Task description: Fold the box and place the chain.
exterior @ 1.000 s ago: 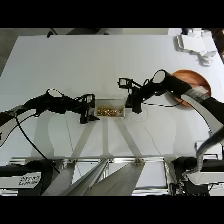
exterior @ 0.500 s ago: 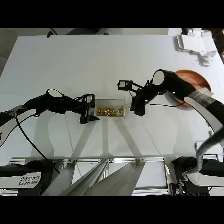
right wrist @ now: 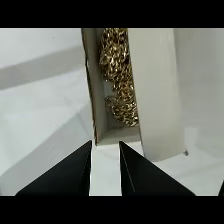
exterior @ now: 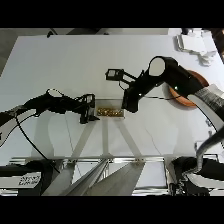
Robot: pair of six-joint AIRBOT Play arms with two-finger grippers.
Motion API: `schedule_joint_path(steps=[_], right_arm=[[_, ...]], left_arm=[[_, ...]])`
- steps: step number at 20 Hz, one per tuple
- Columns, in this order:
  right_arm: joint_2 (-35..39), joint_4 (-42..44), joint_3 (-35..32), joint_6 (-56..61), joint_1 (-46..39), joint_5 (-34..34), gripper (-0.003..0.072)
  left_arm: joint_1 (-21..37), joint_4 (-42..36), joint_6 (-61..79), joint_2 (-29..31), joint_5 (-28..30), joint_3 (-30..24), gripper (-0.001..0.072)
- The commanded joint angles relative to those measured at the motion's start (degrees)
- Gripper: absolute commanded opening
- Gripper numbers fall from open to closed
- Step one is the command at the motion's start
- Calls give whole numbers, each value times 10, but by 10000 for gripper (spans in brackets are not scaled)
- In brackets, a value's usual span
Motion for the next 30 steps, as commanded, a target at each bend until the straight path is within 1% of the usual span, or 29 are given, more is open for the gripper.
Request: schedule_joint_path(steps=[1, 3, 6, 7, 9, 10, 11, 12, 13, 15, 17, 19, 21, 23, 27, 30], right_arm=[[1, 7, 43, 33, 4, -1, 200], [1, 7, 58, 61, 2, -34, 198], [-8, 9, 60, 112, -13, -122, 199], [-20, 18, 60, 131, -24, -135, 200], [-57, 64, 60, 156, -44, -127, 205], [-78, 108, 60, 151, -52, -110, 246], [-100, 161, 60, 121, -57, -84, 264], [-118, 201, 60, 76, -57, -62, 305], [-133, 221, 60, 49, -56, -54, 351], [-157, 234, 60, 28, -54, -53, 354], [-171, 235, 60, 1, -52, -38, 354], [-170, 232, 60, -63, -41, -23, 353], [-170, 214, 59, -113, -22, -22, 352], [-169, 176, 58, -134, 0, -39, 352], [-163, 80, 58, -132, 40, -76, 352], [-134, 59, 44, -132, 63, -115, 352]], left_arm=[[0, 0, 0, 0, 0, 0, 277], [0, 0, 0, 0, 0, 0, 277], [0, 0, 0, 0, 0, 0, 277], [0, 0, 0, 0, 0, 0, 277], [0, 0, 0, 0, 0, 0, 277], [0, 0, 0, 0, 0, 0, 277], [0, 0, 0, 0, 0, 0, 277], [0, 0, 0, 0, 0, 0, 277], [0, 0, 0, 0, 0, 0, 277], [0, 0, 0, 0, 0, 0, 277], [0, 0, 0, 0, 0, 0, 277], [0, 0, 0, 0, 0, 0, 277], [0, 0, 0, 0, 0, 0, 277], [0, 0, 0, 0, 0, 0, 277], [0, 0, 0, 0, 0, 0, 277], [0, 0, 0, 0, 0, 0, 277]])
